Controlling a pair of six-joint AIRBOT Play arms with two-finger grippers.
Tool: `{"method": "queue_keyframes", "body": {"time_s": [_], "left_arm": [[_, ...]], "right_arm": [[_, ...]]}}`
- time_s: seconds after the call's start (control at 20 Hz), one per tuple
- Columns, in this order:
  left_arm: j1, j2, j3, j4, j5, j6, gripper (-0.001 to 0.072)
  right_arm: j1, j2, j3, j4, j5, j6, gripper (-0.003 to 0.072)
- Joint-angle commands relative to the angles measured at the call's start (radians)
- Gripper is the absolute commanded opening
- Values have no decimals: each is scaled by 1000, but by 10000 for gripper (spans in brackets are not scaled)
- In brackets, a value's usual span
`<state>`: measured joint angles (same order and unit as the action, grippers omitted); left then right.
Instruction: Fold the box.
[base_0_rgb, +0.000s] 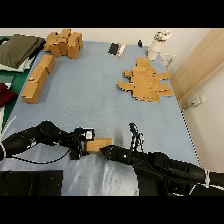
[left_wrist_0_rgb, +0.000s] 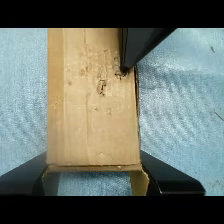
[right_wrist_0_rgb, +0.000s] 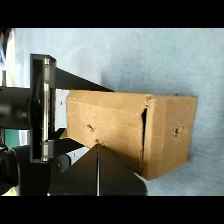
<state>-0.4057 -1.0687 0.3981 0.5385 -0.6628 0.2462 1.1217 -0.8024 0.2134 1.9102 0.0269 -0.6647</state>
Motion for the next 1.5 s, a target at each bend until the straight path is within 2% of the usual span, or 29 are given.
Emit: {"method": "queue_keyframes", "body": {"time_s": [0.0,0.35,0.5,0.6,0.75,0.85,1.05,1.45], "left_arm": [[0,1,0,0,1,0,446],[0,1,0,0,0,0,446],[0,1,0,0,0,0,446],[0,1,0,0,0,0,446],[0,1,0,0,0,0,446],[0,1,0,0,0,0,446],[0,1,0,-1,2,0,446],[0,1,0,-12,-2,0,446]], "right_arm": [[5,-19,-1,-3,-20,0,6],[4,-11,14,-29,-8,-1,4],[4,75,66,-69,-40,-2,4],[-25,149,120,-150,-178,-1,4],[-149,190,203,-378,-600,19,4],[-227,200,257,-465,-766,18,5],[-291,209,306,-513,-782,19,5],[-293,149,306,-520,-788,65,5]]}}
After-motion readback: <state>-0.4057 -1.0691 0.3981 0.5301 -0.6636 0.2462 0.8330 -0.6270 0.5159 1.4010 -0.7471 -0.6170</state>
